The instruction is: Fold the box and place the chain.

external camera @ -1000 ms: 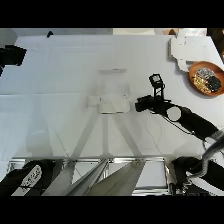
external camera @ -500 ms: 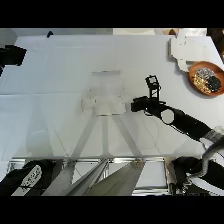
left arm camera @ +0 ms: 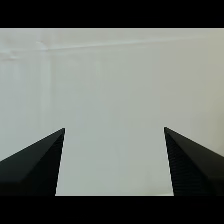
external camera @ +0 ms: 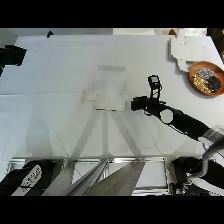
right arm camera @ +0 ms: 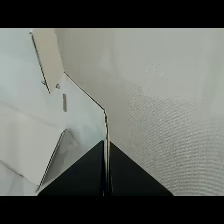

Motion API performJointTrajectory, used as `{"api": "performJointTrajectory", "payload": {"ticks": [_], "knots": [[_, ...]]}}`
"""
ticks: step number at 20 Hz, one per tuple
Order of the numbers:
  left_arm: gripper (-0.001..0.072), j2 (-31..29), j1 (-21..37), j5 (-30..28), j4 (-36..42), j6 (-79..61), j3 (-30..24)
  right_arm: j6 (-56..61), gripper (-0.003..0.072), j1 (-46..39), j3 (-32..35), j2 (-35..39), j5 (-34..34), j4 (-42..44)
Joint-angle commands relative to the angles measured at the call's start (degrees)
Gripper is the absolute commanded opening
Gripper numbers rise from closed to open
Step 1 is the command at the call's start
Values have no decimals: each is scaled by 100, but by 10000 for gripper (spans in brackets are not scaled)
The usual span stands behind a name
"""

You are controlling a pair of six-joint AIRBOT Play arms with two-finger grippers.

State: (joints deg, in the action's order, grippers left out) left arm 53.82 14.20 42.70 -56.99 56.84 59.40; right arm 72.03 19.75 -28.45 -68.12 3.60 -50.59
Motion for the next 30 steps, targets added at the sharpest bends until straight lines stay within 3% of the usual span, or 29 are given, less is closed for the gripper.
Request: {"api": "performJointTrajectory", "payload": {"ticks": [1,19,23,27,30], "knots": [[701,-4,0,-2,-2,0,4,-4,17,7,4,-153,109,-26],[701,-4,0,-4,2,0,4,-48,18,7,2,-153,111,-319],[700,2,0,-400,120,20,4,-48,18,7,2,-153,114,-319],[698,17,-57,55,59,4,4,-48,18,7,2,-153,111,-319],[686,151,-459,664,-289,-48,4,-48,18,7,2,-153,111,-319]]}}
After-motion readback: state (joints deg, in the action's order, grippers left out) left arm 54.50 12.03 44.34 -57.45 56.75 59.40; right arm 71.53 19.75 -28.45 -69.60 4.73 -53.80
